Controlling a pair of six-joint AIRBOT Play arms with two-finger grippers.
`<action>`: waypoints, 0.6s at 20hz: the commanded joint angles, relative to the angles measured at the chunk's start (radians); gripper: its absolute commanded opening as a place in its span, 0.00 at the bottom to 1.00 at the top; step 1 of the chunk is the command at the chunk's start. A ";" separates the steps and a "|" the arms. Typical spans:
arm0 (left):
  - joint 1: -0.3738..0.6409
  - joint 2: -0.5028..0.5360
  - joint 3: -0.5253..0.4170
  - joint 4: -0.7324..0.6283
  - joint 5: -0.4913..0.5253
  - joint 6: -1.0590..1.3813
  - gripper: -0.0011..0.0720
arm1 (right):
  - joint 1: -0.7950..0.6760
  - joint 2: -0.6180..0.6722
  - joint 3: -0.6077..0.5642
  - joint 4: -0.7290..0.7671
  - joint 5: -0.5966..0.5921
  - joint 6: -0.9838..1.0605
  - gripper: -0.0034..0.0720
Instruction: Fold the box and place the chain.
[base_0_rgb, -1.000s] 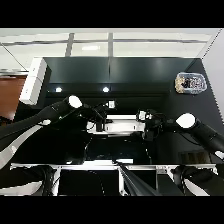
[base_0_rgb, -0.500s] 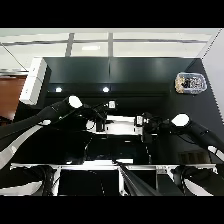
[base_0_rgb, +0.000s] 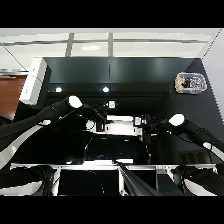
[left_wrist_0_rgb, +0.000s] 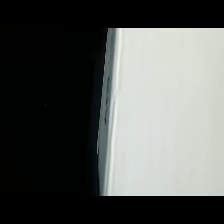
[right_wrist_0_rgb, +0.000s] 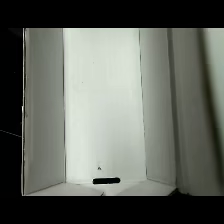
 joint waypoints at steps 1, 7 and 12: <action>0.000 -0.001 0.000 0.000 0.000 0.001 0.05 | 0.000 -0.003 0.001 -0.001 -0.004 -0.001 0.98; 0.000 -0.001 0.000 0.000 -0.002 -0.015 0.05 | 0.000 -0.003 0.000 -0.001 -0.005 -0.001 0.98; 0.003 0.010 0.006 0.012 -0.010 -0.072 0.70 | 0.000 -0.003 0.001 -0.001 -0.005 -0.001 0.67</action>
